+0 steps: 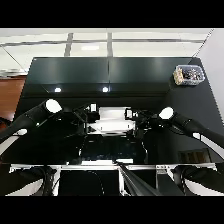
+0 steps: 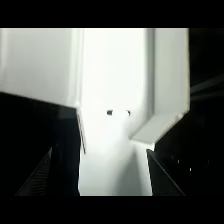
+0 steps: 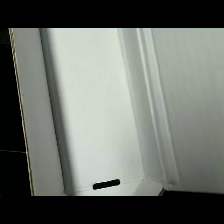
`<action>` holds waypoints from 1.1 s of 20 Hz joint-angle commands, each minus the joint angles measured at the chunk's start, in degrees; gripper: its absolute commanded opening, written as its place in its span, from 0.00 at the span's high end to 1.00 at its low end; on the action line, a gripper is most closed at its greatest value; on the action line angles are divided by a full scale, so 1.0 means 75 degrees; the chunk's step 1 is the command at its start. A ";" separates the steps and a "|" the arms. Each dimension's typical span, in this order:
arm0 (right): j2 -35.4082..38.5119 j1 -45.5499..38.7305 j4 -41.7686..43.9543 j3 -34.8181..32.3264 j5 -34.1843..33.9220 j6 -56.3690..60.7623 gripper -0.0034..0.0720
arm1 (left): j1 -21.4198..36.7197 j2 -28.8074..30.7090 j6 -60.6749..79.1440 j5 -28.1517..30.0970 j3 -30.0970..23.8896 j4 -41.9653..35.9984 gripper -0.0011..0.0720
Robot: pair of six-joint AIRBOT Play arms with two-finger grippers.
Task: Fold the box and place the chain.
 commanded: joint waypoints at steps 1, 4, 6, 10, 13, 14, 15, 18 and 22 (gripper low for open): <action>-0.0003 0.0006 0.0000 0.0003 0.0003 0.0000 0.39 | -0.0189 -0.0087 0.0012 0.0055 0.0009 -0.0507 0.10; -0.0003 0.0006 0.0003 0.0003 0.0003 0.0003 0.39 | -0.0213 -0.0087 0.0012 -0.0219 0.0009 -0.0495 0.58; -0.0003 0.0006 0.0000 0.0003 0.0003 0.0003 0.39 | -0.0207 -0.0087 0.0012 -0.0041 0.0009 -0.0498 0.73; -0.0003 0.0006 0.0000 0.0003 0.0003 0.0000 0.39 | -0.0210 -0.0087 0.0009 0.0000 0.0009 -0.0863 0.77; -0.0003 0.0006 0.0000 0.0003 0.0003 0.0000 0.39 | -0.0207 -0.0087 0.0006 0.0023 0.0009 -0.0866 0.76; -0.0003 0.0006 0.0003 0.0003 0.0003 0.0000 0.39 | -0.0210 -0.0087 0.0006 0.0020 0.0009 -0.0857 0.76; -0.0003 0.0006 0.0003 0.0003 0.0003 0.0000 0.39 | -0.0184 -0.0085 0.0006 0.0035 0.0012 -0.0778 0.76; -0.0003 0.0006 0.0000 0.0003 0.0003 0.0000 0.39 | -0.0070 -0.0070 -0.0038 0.0291 0.0050 0.0146 0.45; -0.0003 0.0006 0.0000 0.0003 0.0003 0.0000 0.39 | 0.0323 -0.0073 -0.0050 0.0303 0.0128 0.0530 0.26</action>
